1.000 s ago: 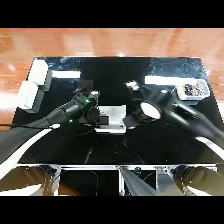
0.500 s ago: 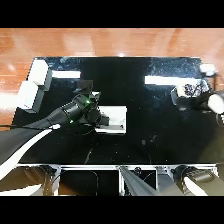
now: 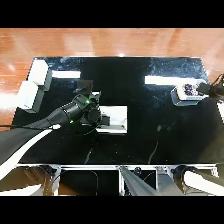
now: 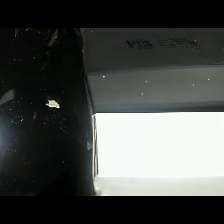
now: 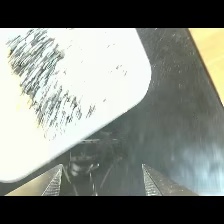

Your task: Fold the box and place the chain.

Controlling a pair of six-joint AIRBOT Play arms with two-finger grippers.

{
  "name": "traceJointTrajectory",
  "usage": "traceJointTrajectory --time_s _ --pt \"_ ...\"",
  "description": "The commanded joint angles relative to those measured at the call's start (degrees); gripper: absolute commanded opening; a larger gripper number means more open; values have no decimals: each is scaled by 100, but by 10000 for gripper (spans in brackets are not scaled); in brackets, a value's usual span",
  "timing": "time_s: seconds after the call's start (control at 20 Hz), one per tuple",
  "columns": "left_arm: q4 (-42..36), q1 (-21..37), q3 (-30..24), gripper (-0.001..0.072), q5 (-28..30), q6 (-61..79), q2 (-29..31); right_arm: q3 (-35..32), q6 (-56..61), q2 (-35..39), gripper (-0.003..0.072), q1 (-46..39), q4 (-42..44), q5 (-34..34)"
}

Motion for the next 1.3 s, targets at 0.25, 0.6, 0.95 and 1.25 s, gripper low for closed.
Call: traceJointTrajectory --time_s 0.25,0.6,0.95,1.25 --pt "7 4 2 19 31 2 0 1906 -26 -2000 582 -225 142 190" --pt "7 4 2 19 28 4 0 1989 -901 -2284 582 -201 94 98" --pt "26 4 2 19 131 2 0 1991 -903 -2439 582 -201 -55 46" --pt "7 2 2 19 133 2 0 2111 -920 -2704 582 -184 -48 -52"
